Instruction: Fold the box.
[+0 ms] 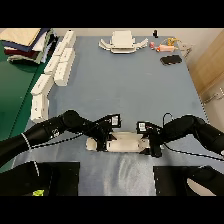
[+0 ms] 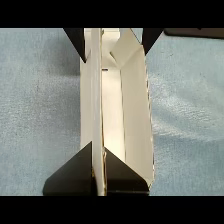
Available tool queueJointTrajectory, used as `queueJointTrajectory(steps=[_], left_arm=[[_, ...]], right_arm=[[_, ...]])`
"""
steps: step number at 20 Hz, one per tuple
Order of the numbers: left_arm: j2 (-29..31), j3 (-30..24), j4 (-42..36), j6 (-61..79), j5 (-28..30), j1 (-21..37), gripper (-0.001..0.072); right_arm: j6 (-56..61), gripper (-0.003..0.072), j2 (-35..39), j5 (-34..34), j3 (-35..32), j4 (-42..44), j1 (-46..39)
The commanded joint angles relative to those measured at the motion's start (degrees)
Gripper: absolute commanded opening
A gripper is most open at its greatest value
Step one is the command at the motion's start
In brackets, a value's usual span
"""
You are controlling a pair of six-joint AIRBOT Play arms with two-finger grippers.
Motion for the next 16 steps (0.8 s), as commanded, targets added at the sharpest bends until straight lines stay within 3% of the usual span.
queueJointTrajectory(steps=[1,16], left_arm=[[0.0,0.0,0.0,0.0,0.1,0.0,0.0013],[0.0,0.0,0.0,0.0,0.1,0.0,0.0013]], right_arm=[[-0.1,0.072,-1.6,1.4,0.0,0.0,0.3],[-0.1,0.0707,-6.2,7.3,0.0,0.4,0.6]])
